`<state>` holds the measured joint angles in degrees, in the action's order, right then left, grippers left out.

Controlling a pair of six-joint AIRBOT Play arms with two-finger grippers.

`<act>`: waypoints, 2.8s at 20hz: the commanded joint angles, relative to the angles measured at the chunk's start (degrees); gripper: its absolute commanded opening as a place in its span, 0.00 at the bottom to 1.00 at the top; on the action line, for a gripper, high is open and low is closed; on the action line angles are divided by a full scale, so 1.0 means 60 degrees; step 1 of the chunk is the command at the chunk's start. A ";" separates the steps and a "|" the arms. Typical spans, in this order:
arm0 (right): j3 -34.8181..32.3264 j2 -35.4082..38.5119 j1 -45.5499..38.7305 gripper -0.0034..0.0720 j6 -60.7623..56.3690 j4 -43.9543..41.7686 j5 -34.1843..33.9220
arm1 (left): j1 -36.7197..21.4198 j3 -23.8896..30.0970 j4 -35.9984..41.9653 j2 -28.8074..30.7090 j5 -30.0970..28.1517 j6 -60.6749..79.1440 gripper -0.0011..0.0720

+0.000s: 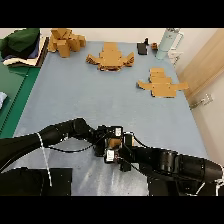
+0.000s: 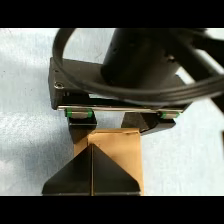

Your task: Fold the box.

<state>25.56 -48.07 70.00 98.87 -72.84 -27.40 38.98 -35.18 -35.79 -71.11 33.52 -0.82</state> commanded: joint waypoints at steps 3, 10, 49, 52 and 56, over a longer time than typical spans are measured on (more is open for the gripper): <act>-0.0007 -0.0211 -0.0004 0.05 -0.0007 -0.0200 -0.0040 | -0.0007 0.0000 0.0004 0.0007 -0.0004 -0.0015 0.74; -0.0011 -0.0211 -0.0004 0.05 -0.0007 -0.0200 -0.0127 | -0.0007 -0.0004 0.0004 0.0007 0.0000 -0.0015 0.74; 0.2018 0.0878 -0.4892 0.05 -1.0025 -0.0470 -0.7213 | -0.0007 -0.0011 0.0004 0.0007 -0.0565 0.1457 0.74; 0.2018 0.0882 -0.4881 0.05 -1.0568 -0.0477 -0.7187 | -0.0004 -0.0011 0.0004 0.0033 -0.0481 0.1231 0.74; 0.2018 0.0882 -0.4885 0.05 -1.0568 -0.0477 -0.7191 | -0.0211 -0.0084 -0.0047 0.0692 -0.0732 -0.0543 0.74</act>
<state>37.56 -42.70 41.19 36.86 -75.26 -70.72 38.59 -35.44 -36.07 -69.23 30.00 2.44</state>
